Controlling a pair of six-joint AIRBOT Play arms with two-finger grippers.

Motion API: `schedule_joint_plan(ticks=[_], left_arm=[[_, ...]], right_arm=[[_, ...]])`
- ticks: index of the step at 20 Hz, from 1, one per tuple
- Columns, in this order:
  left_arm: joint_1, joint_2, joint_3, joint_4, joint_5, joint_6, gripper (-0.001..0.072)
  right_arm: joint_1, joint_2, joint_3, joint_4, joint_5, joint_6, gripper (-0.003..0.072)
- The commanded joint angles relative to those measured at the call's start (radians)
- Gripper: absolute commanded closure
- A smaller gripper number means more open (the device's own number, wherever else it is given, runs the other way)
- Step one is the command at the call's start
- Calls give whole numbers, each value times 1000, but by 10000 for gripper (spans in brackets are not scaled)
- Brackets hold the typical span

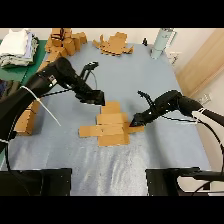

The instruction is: Fold the box.

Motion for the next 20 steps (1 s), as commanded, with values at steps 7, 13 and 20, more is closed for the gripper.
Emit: schedule_joint_plan(ticks=[7,13,20], left_arm=[[215,-111,-137,-333,29,330,123],[208,-319,-40,-576,-43,569,123],[156,-435,92,-584,-277,647,528]], right_arm=[[108,169,-78,3,206,-58,681],[108,169,-78,-3,210,-58,680],[108,147,-79,-12,213,-58,681]])
